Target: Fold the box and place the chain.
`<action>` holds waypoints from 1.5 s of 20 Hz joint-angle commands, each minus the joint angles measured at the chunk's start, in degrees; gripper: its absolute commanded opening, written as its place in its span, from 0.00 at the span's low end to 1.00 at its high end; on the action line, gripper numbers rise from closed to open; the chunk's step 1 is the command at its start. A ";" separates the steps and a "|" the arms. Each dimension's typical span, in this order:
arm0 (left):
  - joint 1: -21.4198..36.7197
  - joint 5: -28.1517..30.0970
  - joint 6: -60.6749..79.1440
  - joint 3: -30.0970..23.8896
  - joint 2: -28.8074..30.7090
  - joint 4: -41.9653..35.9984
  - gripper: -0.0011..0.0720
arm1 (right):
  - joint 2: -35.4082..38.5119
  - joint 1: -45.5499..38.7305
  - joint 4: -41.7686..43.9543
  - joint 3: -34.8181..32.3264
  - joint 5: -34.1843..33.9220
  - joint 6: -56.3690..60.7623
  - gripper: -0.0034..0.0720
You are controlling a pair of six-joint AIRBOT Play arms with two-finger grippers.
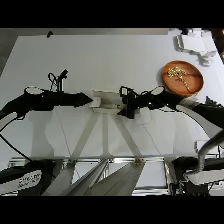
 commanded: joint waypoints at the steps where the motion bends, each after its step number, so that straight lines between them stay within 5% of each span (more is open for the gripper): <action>1: -0.61 -0.63 0.04 0.07 0.04 -0.48 0.45 | 0.00 0.00 0.00 0.04 0.02 0.00 0.58; 3: -2.29 0.07 0.04 0.07 -0.07 -0.17 0.72 | 0.00 0.00 0.00 0.04 0.02 0.00 0.58; 11: -9.49 11.54 -0.33 0.07 -0.11 5.92 0.69 | 0.00 0.00 0.00 0.04 0.02 0.00 0.58; 16: -14.49 17.90 -17.05 2.58 -0.07 24.26 0.69 | 0.00 0.00 0.00 0.04 0.02 0.00 0.58; 19: -17.44 16.06 -30.71 8.11 -0.07 39.89 0.69 | 0.00 0.00 0.00 0.04 0.02 0.00 0.58; 22: -20.48 7.61 -48.83 15.30 -1.01 57.94 0.72 | 0.00 0.00 0.00 0.04 0.02 0.00 0.58; 24: -21.90 0.68 -49.62 19.52 -2.95 60.24 0.96 | 0.00 0.00 0.00 0.04 0.02 0.00 0.58; 30: -26.88 -3.52 -61.07 24.76 -9.97 68.17 0.95 | 0.00 0.00 0.00 0.04 0.02 0.00 0.58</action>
